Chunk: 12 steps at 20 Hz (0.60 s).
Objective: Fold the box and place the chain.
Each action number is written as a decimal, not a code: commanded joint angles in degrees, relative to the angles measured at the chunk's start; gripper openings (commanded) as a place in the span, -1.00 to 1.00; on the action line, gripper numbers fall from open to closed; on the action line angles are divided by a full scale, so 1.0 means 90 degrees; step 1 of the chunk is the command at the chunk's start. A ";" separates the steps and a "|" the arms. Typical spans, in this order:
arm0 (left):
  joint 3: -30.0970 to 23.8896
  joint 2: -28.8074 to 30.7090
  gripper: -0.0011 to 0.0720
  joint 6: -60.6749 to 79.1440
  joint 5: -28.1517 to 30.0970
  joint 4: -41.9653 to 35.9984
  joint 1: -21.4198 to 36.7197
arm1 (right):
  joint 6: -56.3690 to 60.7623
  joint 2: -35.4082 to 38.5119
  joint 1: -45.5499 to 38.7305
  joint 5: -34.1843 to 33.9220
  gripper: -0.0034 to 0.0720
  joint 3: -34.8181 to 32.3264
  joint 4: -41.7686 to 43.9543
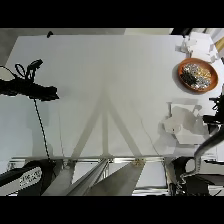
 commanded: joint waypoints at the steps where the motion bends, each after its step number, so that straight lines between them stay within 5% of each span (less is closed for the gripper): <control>1: 0.0007 0.0005 -0.94 0.0002 0.0002 0.0000 0.0005 | -0.0010 0.0163 -0.0005 -0.0061 0.19 -0.0005 -0.0114; 12: 0.0007 0.0005 -0.94 0.0002 0.0002 0.0000 0.0005 | -0.0459 0.0597 -0.0005 -0.1178 0.10 0.0005 0.0483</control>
